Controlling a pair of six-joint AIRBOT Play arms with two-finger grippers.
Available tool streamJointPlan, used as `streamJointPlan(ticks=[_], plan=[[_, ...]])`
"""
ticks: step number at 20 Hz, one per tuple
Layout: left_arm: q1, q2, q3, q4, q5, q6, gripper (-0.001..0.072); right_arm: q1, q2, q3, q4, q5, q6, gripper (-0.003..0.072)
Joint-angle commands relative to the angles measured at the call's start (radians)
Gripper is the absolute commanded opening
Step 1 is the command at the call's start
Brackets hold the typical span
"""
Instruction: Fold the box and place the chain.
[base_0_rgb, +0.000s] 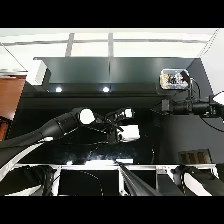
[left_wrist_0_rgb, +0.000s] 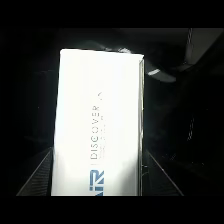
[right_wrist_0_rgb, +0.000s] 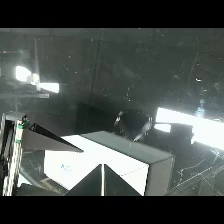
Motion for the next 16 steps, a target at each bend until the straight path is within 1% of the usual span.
streamJointPlan(ticks=[1, 4, 7, 8, 11, 12, 15, 16], plan=[[-0.002, -0.004, 0.001, 0.003, -0.001, 0.001, 0.0710, -0.001, 0.000, 0.001, 0.000, -0.001, 0.000, 0.0015], [-0.005, -0.015, 0.001, 0.003, 0.000, 0.001, 0.0710, -0.001, 0.000, 0.001, 0.000, -0.005, 0.000, 0.0014], [-0.021, -0.048, 0.001, 0.010, 0.011, 0.005, 0.0710, -0.001, 0.000, 0.001, 0.000, -0.005, 0.000, 0.0015], [-0.032, -0.061, 0.001, 0.010, 0.032, 0.031, 0.0710, -0.001, 0.000, 0.001, 0.000, -0.005, 0.000, 0.0015], [-0.070, -0.085, 0.000, 0.010, 0.136, 0.076, 0.0710, -0.001, 0.000, 0.001, 0.000, -0.011, 0.001, 0.0015], [-0.078, -0.095, 0.000, 0.010, 0.146, 0.077, 0.0710, -0.001, 0.000, 0.001, 0.000, -0.010, 0.001, 0.0015], [-0.078, -0.113, 0.000, 0.048, 0.117, 0.077, 0.0705, -0.001, 0.000, 0.001, 0.000, -0.010, 0.001, 0.0015], [-0.077, -0.109, 0.002, 0.068, 0.106, 0.072, 0.0664, -0.001, 0.000, 0.001, 0.002, -0.010, 0.001, 0.0015]])
